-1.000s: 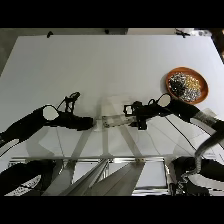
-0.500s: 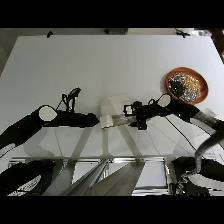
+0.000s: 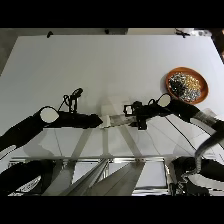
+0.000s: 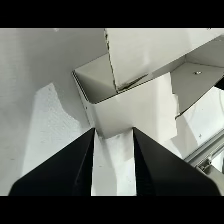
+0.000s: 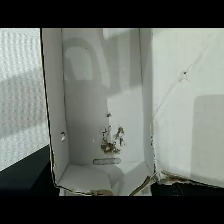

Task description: Fold the box and place the chain.

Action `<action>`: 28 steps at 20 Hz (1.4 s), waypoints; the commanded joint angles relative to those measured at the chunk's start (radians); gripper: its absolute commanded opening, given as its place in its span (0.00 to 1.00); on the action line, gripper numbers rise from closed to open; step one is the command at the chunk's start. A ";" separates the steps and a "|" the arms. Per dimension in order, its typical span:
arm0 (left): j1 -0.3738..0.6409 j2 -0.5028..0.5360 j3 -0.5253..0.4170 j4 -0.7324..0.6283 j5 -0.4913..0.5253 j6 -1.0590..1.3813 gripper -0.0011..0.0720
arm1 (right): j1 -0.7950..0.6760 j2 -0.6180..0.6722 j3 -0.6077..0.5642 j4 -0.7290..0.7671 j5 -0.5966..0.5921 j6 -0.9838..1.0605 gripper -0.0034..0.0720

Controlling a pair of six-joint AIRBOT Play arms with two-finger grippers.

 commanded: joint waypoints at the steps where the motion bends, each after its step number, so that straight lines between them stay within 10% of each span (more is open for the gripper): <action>1: -0.003 0.000 0.001 -0.011 0.002 0.001 0.39 | 0.000 0.000 0.001 0.000 0.000 0.000 0.44; 9: -0.079 -0.050 0.047 -0.031 0.063 -0.008 0.39 | 0.000 0.000 0.001 0.000 0.000 0.000 0.44; 28: -0.184 -0.106 0.250 0.486 -0.138 -0.590 0.39 | 0.000 0.000 0.001 0.000 0.000 0.000 0.44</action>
